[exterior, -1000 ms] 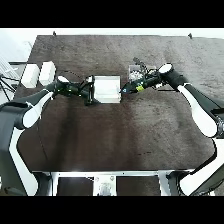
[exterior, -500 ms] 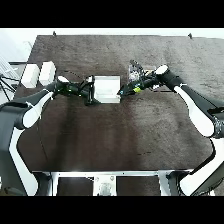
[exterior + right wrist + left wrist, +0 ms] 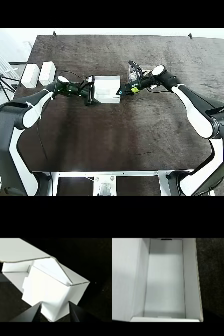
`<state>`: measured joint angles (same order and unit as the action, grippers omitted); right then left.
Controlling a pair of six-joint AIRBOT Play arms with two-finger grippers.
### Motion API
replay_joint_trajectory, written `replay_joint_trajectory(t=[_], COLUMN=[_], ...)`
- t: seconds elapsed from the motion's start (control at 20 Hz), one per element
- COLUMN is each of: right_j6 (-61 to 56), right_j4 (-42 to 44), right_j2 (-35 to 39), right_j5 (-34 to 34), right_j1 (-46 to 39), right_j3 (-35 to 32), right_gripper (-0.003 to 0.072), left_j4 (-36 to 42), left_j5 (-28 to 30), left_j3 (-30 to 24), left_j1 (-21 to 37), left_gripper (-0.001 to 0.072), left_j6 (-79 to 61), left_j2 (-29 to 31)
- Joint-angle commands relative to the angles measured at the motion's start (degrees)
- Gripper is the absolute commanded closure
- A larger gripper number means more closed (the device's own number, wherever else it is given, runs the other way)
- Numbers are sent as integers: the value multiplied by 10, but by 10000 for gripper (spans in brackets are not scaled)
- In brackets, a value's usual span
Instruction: Fold the box and place the chain.
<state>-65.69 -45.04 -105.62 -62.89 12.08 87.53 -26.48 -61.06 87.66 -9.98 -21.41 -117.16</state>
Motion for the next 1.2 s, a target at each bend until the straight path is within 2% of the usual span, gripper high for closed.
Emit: replay_joint_trajectory(t=[0.0,0.45,0.7,0.75,0.85,1.15], right_j6=[-67,-273,-323,-341,-362,-374], right_j4=[-65,-268,-310,-333,-361,-373], right_j2=[0,-1,-2,-3,-3,-30], right_j5=[19,24,31,30,30,13], right_j1=[19,69,92,100,114,122], right_j3=[16,49,56,63,77,122], right_gripper=[257,257,260,302,316,316], left_j4=[0,0,0,0,0,0], left_j5=[0,0,0,0,0,0], left_j3=[0,0,0,0,0,0], left_j1=[0,0,0,0,0,0], left_gripper=[82,82,82,82,82,82], left_j6=[0,0,0,0,0,0], left_j2=[0,0,0,0,0,0])
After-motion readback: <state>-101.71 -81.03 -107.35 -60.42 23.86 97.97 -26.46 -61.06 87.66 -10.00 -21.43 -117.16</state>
